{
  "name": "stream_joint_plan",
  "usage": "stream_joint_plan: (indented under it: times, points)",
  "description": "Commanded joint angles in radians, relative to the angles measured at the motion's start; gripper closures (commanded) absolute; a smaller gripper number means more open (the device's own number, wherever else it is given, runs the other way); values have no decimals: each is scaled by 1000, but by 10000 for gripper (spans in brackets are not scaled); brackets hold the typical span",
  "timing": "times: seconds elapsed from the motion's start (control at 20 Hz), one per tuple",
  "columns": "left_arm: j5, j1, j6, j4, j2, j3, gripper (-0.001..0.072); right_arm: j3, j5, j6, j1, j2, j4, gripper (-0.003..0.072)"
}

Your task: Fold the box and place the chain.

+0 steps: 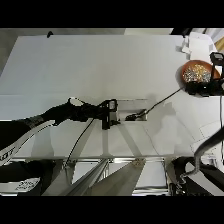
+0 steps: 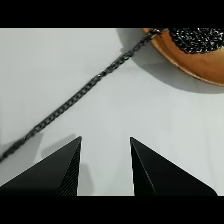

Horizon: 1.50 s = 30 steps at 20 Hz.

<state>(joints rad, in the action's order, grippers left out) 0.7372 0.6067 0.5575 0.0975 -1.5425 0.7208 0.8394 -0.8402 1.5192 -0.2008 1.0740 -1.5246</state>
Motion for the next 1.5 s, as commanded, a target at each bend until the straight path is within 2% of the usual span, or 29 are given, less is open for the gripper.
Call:
stream_joint_plan:
  times: [0.0, 0.25, 0.45, 0.7, 0.85, 0.95, 1.0, 1.2, 1.45]
  points:
    - [0, -1, 0, 0, 0, 0, 679, 1, 151, 3, -50, 148, 20, 398]
    - [0, -1, 0, 0, 0, 0, 679, 1, 319, 33, -50, 314, 60, 399]
    - [0, 0, 0, 0, 0, 0, 679, 1, 415, 33, -50, 362, 92, 400]
    - [0, -1, 0, 0, 0, 0, 679, 1, 474, 33, -50, 394, 93, 530]
    - [0, 0, 0, 0, 0, 0, 679, 1, 475, 33, -50, 423, 93, 537]
    - [0, 0, 0, 0, 0, 0, 679, 1, 475, 33, -50, 425, 94, 662]
    - [0, 0, 0, 0, 0, 0, 679, 1, 471, 33, -50, 422, 94, 672]
    - [0, 0, 0, 0, 0, 0, 679, 1, 387, -18, -32, 320, 92, 673]
    - [0, -1, 0, 0, 0, 0, 679, 1, 227, -36, 31, 19, 93, 672]
